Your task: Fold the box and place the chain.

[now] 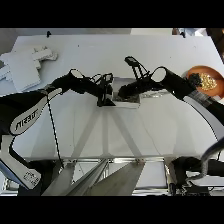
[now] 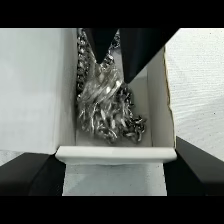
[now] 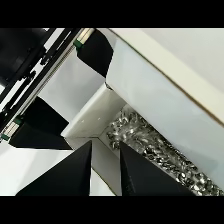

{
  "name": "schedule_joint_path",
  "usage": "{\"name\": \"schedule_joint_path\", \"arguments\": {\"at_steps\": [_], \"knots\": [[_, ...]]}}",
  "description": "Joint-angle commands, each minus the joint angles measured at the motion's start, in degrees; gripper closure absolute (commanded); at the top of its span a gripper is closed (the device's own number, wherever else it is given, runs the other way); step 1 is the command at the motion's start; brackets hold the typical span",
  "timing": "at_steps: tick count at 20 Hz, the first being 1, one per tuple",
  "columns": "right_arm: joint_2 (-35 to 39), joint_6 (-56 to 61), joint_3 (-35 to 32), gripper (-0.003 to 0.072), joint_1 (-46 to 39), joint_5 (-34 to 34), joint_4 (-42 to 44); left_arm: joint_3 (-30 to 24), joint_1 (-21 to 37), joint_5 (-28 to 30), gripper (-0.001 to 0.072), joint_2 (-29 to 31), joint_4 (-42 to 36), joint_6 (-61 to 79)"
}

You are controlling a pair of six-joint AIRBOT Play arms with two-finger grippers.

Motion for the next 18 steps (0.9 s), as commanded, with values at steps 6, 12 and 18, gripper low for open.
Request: {"name": "schedule_joint_path", "arguments": {"at_steps": [6, 12, 18], "knots": [[5.5, -0.3, 0.0, 0.0492, -4.1, 9.3, -1.3, 0.0, 0.0, 0.0, 0.0143, 0.0, 0.0, 0.0], [10.0, -1.1, 0.0, 0.0456, -18.5, 17.1, -16.5, 0.0, 0.0, 0.0, 0.0143, 0.0, 0.0, 0.0], [9.5, -10.1, 0.0, 0.0232, -24.9, 18.3, -36.4, 0.0, 0.0, 0.0, 0.0143, 0.0, 0.0, 0.0]]}}
